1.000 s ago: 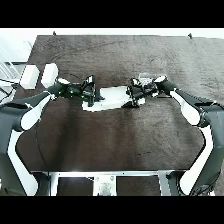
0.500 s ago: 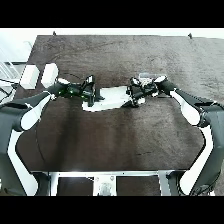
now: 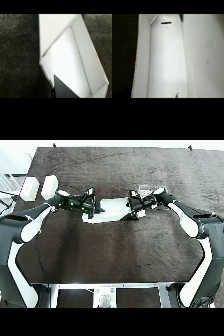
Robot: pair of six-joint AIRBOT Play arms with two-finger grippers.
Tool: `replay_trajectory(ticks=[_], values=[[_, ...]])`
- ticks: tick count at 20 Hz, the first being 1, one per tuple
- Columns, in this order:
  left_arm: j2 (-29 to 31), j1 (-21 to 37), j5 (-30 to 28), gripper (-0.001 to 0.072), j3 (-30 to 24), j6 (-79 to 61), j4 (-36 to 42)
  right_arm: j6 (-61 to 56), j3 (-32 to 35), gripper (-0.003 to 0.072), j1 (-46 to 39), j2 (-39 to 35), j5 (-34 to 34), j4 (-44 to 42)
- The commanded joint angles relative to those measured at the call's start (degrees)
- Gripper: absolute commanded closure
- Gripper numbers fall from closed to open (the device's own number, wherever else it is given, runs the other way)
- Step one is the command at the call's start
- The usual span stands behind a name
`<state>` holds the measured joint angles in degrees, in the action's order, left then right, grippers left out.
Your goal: Fold the box and place the chain.
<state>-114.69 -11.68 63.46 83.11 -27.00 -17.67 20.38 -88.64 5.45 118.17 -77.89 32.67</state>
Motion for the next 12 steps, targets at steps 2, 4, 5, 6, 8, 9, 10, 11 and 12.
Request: replay_trajectory(ticks=[2, 4, 5, 6, 8, 9, 10, 11, 12], values=[[0.00, 0.07, -0.66, 0.0689, 0.07, -0.02, 0.09, -0.42, -0.13, 0.0068, -0.07, 0.26, -2.47, 0.83], [0.00, 0.07, -0.66, 0.0689, 0.07, -0.02, 0.09, -0.42, -0.13, 0.0068, -0.07, 0.26, -2.47, 0.81], [0.00, 0.07, -0.66, 0.0689, 0.07, -0.02, 0.09, -0.42, -0.13, 0.0068, -0.07, 0.26, -2.45, 0.83], [0.00, 0.07, -0.66, 0.0689, 0.07, -0.02, 0.09, -0.39, -0.13, 0.0068, -0.07, 0.26, -2.23, 0.72], [0.00, 0.07, -0.68, 0.0689, 0.07, -0.02, 0.09, -0.26, -0.13, 0.0068, -0.07, 0.28, -2.05, 0.35], [0.00, 0.07, -0.70, 0.0689, 0.07, -0.02, 0.09, -0.24, -0.13, 0.0068, -0.07, 0.28, -2.05, 0.35], [0.00, 0.07, -0.72, 0.0689, 0.04, -0.02, 0.09, -0.24, -0.13, 0.0069, -0.07, 0.28, -2.05, 0.37], [0.00, 0.07, -0.79, 0.0689, 0.07, -0.02, 0.09, -0.24, -0.13, 0.0069, -0.07, 0.28, -2.05, 0.37], [0.00, 0.07, -0.94, 0.0689, 0.04, -0.02, 0.09, -0.24, -0.13, 0.0071, -0.07, 0.28, -2.05, 0.37]])
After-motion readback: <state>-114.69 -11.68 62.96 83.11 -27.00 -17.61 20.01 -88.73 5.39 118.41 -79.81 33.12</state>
